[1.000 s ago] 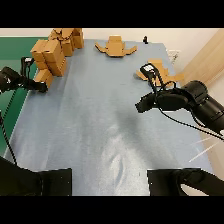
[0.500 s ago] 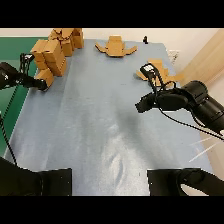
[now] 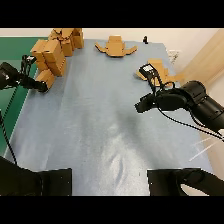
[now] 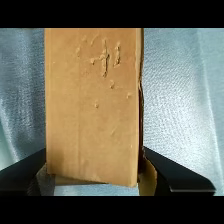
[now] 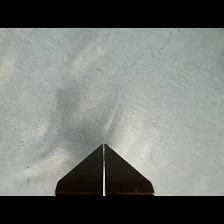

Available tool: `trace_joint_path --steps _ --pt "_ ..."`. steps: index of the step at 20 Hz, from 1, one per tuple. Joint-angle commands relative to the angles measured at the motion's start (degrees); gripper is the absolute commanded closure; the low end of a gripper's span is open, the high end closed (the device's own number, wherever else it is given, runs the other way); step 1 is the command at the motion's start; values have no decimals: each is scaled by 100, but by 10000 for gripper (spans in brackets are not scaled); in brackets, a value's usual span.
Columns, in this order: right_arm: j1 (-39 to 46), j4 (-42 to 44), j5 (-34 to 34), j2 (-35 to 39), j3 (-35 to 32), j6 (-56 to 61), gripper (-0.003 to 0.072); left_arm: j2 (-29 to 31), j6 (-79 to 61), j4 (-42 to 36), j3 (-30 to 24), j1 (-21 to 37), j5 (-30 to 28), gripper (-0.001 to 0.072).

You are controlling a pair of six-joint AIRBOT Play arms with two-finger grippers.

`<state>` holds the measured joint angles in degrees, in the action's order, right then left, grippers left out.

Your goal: Fold the box.

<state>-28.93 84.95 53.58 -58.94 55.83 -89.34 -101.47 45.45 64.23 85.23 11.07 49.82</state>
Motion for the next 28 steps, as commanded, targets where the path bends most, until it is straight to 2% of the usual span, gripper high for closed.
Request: trace_joint_path --steps 1,5,6,8,11,14,15,17,25,28 --pt "2 323 -107 -63 0 -35 677 -59 -4 48 -2 0 66 19" --pt "0 1823 -1320 -286 15 -1067 679 -59 -4 48 -2 0 76 19" --pt "2 2426 -1628 -496 94 -1499 679 -59 -4 50 -2 0 79 19" --pt "0 3613 -1641 -1298 627 -2524 681 -61 -4 48 -2 0 81 19" --pt "-37 4618 -719 -3136 2382 -3423 681 -59 -2 50 -2 0 81 19" --pt "-81 5165 520 -4903 4763 -3410 681 -59 -4 50 -2 0 83 19" --pt "-83 5438 748 -5342 5445 -3346 681 -59 -2 48 -2 0 85 19" --pt "-81 5536 800 -5807 6251 -3038 680 -59 -4 48 -2 0 125 19" --pt "13 5412 1259 -5851 6105 -2852 679 -52 -2 -39 20 0 216 18" --pt "13 5412 1412 -5849 6087 -2855 679 -22 4 -37 140 0 439 18"
